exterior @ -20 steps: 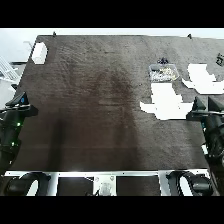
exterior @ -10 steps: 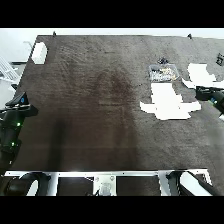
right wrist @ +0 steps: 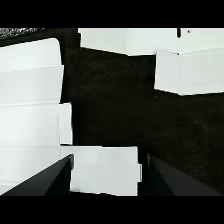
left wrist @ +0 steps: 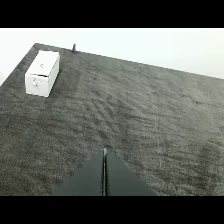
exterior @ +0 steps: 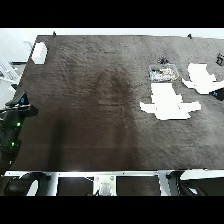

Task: Fold the box and place the chain.

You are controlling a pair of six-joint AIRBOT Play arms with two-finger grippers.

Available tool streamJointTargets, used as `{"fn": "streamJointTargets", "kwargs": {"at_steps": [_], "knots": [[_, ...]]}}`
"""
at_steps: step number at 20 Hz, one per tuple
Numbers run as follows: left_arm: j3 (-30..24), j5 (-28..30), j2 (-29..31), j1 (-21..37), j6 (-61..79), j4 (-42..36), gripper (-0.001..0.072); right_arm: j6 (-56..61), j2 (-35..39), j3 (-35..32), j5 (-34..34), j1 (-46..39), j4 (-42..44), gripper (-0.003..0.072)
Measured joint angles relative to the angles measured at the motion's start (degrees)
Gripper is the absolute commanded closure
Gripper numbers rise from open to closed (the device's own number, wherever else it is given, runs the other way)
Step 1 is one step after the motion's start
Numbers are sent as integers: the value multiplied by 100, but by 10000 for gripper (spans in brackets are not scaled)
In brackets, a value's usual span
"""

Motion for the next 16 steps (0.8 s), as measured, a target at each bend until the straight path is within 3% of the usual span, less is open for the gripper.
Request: {"fn": "streamJointTargets", "kwargs": {"at_steps": [3,6,8,16], "knots": [[0,0,0,0,0,0,687,295,-1091,1346,946,-61,-181,156],[0,0,0,0,0,0,687,446,-1853,2098,1499,-79,-267,157],[0,0,0,0,0,0,687,463,-2194,2308,1784,-79,-273,213],[0,0,0,0,0,0,687,505,-2728,2339,2406,96,-46,212]]}}
